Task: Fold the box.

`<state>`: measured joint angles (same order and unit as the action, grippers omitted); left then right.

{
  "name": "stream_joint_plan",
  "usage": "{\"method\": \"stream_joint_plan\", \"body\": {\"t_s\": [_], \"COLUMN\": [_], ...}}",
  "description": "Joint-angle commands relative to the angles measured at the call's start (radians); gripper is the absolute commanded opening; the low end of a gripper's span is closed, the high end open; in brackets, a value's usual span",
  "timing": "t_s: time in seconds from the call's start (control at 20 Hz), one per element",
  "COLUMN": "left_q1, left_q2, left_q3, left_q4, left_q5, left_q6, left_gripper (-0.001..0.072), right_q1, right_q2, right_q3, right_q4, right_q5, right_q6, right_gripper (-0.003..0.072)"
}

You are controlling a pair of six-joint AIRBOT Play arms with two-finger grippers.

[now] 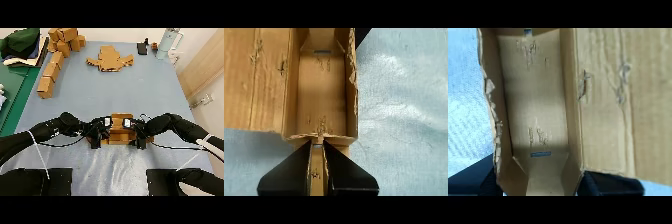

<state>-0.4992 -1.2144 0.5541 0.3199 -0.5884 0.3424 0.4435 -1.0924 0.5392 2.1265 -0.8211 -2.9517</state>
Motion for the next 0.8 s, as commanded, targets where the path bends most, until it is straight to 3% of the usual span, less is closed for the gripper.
{"method": "stream_joint_plan", "body": {"t_s": [0.0,0.2,0.3,0.5,0.6,0.75], "left_q1": [-0.019,-0.025,-0.025,-0.025,-0.025,-0.025], "left_q2": [-0.017,-0.023,-0.023,-0.023,-0.023,-0.022], "left_q3": [0.004,0.006,0.006,0.006,0.006,0.006], "left_q4": [-0.035,-0.036,-0.036,-0.036,-0.035,-0.028], "left_q5": [0.013,0.014,0.013,0.014,0.013,0.026], "left_q6": [0.014,0.013,0.013,0.012,0.007,-0.023], "left_gripper": [0.0114,0.0119,0.0457,0.0473,0.0548,0.0546], "right_q1": [0.001,0.001,0.001,0.001,0.001,0.001], "right_q2": [0.001,0.001,0.001,0.001,0.001,0.001], "right_q3": [0.000,0.000,0.000,0.000,0.000,0.000], "right_q4": [0.000,0.000,0.000,0.000,0.000,0.000], "right_q5": [0.000,0.000,0.000,0.000,0.000,0.000], "right_q6": [0.000,0.000,0.000,0.000,0.000,0.000], "right_gripper": [0.0547,0.0547,0.0547,0.0547,0.0548,0.0548]}}
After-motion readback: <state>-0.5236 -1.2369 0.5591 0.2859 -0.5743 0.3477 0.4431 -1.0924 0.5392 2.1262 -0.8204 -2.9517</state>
